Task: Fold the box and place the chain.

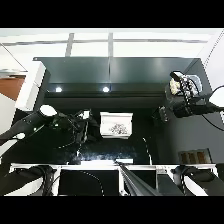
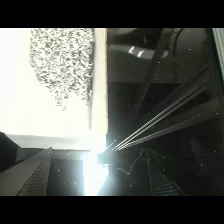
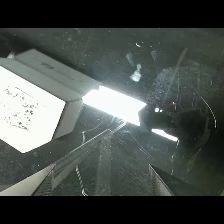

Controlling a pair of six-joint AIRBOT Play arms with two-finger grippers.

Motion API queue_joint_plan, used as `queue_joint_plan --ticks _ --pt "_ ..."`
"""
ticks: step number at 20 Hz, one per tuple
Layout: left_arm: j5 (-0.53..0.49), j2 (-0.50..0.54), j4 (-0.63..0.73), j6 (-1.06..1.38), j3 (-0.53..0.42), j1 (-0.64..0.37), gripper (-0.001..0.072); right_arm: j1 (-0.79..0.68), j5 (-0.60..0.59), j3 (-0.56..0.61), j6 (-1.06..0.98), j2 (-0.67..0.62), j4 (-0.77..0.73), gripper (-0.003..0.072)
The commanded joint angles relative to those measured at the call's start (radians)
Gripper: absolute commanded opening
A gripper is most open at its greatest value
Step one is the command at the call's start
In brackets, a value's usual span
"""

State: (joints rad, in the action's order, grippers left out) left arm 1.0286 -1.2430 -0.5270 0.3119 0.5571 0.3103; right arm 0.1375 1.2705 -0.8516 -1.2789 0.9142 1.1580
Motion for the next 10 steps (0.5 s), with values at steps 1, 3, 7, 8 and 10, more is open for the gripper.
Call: queue_joint_plan --ticks 1,3,7,8,10 --pt "-0.008 -0.041 0.014 -0.027 0.023 0.000 0.0707 0.000 0.000 0.000 -0.001 0.000 -0.001 0.0705" --pt "-0.002 -0.049 0.015 -0.033 0.039 -0.006 0.0708 0.000 0.000 0.000 -0.001 0.000 -0.001 0.0705" --pt "0.001 -0.072 0.012 -0.040 0.064 -0.018 0.0707 0.000 0.000 0.000 -0.001 0.000 -0.001 0.0705" --pt "0.001 -0.076 0.012 -0.040 0.070 -0.018 0.0707 0.000 0.000 0.000 -0.001 0.000 -0.001 0.0705" --pt "-0.001 -0.077 0.014 -0.040 0.081 -0.018 0.0707 0.000 -0.002 0.000 -0.001 0.000 -0.001 0.0705"
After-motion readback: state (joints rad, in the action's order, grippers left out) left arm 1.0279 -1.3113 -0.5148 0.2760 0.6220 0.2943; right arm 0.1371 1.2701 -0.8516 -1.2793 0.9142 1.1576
